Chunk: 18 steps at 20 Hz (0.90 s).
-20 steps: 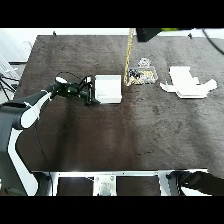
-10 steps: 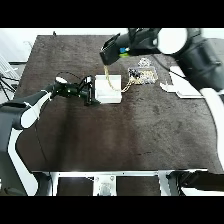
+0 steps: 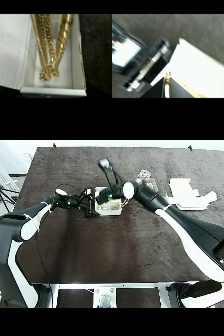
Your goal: Fold the box and place the chain.
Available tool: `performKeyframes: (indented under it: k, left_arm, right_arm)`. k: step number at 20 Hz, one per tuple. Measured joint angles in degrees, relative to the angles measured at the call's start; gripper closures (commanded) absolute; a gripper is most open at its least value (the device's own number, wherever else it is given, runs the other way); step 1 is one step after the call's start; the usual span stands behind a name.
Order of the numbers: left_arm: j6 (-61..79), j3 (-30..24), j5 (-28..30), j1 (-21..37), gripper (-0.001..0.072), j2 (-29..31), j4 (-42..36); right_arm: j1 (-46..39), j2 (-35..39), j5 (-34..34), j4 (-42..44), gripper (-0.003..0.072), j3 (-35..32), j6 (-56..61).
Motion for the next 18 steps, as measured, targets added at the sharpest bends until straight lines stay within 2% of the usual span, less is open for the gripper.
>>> performKeyframes:
  k: [1,2,5,9,10,11,12,15,18]
  left_arm:
    - [0.0,0.0,0.0,0.0,0.0242,0.0,0.0]
    - [0.0,0.0,0.0,0.0,0.0242,0.0,0.0]
    - [0.0,0.0,0.0,0.0,0.0242,0.0,0.0]
    - [0.0,0.0,0.0,0.0,0.0243,0.0,0.0]
    - [0.0,0.0,0.0,0.0,0.0243,0.0,0.0]
    - [0.0,0.0,0.0,0.0,0.0243,0.0,0.0]
    - [0.0,0.0,0.0,0.0,0.0243,0.0,0.0]
    - [0.0,0.0,0.0,0.0,0.0243,0.0,0.0]
    - [0.0,0.0,0.0,0.0,0.0242,0.0,0.0]
  right_arm:
    - [-0.1,-1.3,-2.6,0.9,0.0358,-2.2,0.1]
    - [-0.2,-2.3,-4.5,1.4,0.0277,-3.7,0.1]
    - [-0.8,-2.8,-8.1,2.6,0.0279,-5.8,0.2]
    - [-3.1,3.6,-10.0,1.7,0.0277,-6.3,0.2]
    - [-4.5,5.8,-9.9,1.3,0.0259,-6.3,0.2]
    - [-6.2,7.6,-9.6,1.1,0.0202,-6.4,0.2]
    - [-8.3,9.1,-8.5,0.7,0.0177,-6.4,0.5]
    - [-15.4,10.8,-5.5,0.2,0.0177,-8.0,3.0]
    - [-20.8,8.7,-4.6,2.4,0.0176,-9.9,4.7]
